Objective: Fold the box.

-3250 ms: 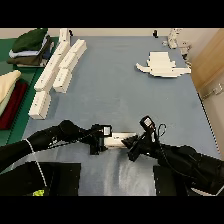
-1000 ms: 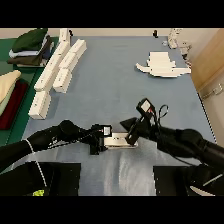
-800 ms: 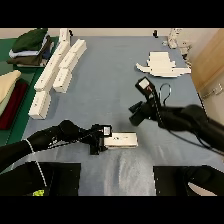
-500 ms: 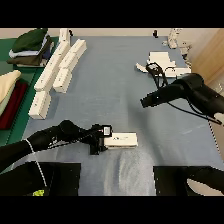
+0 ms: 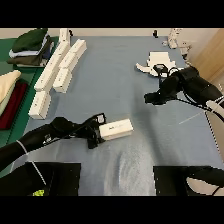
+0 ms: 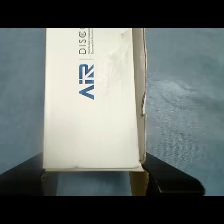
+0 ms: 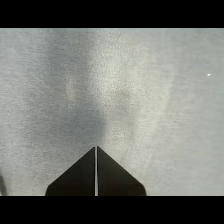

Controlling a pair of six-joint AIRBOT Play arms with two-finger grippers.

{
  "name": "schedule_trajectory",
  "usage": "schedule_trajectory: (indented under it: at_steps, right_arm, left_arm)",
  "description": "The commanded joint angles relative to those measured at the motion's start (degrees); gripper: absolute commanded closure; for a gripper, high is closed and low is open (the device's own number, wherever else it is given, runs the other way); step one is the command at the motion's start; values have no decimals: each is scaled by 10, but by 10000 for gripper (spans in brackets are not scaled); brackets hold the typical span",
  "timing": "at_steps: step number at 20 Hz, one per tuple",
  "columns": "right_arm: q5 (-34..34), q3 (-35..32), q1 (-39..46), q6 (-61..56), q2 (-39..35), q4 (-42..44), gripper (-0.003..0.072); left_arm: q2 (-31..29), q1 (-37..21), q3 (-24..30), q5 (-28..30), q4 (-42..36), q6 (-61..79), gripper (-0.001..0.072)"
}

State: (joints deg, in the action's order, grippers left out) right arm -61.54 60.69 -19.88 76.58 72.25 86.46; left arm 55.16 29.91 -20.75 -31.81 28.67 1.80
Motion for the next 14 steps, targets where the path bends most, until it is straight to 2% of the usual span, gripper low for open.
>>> schedule_trajectory:
  at_steps: [1,5,7,10,14]
  right_arm:
    - [-5,2,2,-7,3,-1,664]
    - [-5,2,2,-7,3,-1,664]
    - [-5,2,2,-7,3,-1,664]
    - [-5,2,2,-7,3,-1,664]
    - [-5,2,2,-7,3,-1,664]
  left_arm:
    - [-71,-94,-3,2,90,-164,296]
    - [-157,-251,-4,-7,329,-437,296]
    - [-166,-327,-4,-28,390,-520,296]
    - [-148,-396,-3,-27,392,-542,296]
    - [-98,-402,-3,21,364,-543,296]
